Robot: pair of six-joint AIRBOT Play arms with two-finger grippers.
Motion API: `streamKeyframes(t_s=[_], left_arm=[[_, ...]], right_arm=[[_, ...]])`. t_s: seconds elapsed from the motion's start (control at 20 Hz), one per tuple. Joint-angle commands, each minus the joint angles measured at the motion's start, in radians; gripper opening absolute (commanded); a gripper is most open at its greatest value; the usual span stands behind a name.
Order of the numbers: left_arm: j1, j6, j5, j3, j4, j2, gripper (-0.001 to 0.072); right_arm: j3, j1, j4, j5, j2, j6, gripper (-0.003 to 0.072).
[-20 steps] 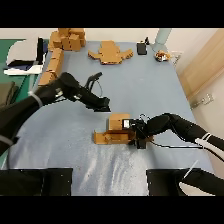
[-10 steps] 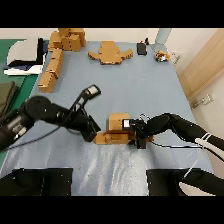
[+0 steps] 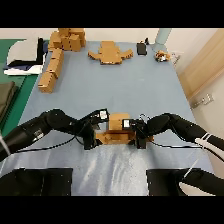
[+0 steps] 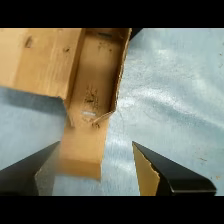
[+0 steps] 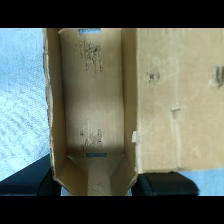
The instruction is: Fold the box.
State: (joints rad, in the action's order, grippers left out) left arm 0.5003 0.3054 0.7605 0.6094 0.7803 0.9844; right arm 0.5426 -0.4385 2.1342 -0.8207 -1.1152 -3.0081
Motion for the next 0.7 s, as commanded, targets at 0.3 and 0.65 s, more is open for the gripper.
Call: streamKeyframes(t_s=[0.3, 0.65], left_arm=[[-0.009, -0.248, -0.064, 0.003, -0.132, 0.147, 0.0577], [-0.001, -0.289, -0.067, 0.015, -0.187, 0.164, 0.0425]], right_arm=[[0.0, 0.0, 0.0, 0.0, 0.001, 0.0, 0.0432], [0.0, 0.0, 0.0, 0.0, 0.001, 0.0, 0.0432]])
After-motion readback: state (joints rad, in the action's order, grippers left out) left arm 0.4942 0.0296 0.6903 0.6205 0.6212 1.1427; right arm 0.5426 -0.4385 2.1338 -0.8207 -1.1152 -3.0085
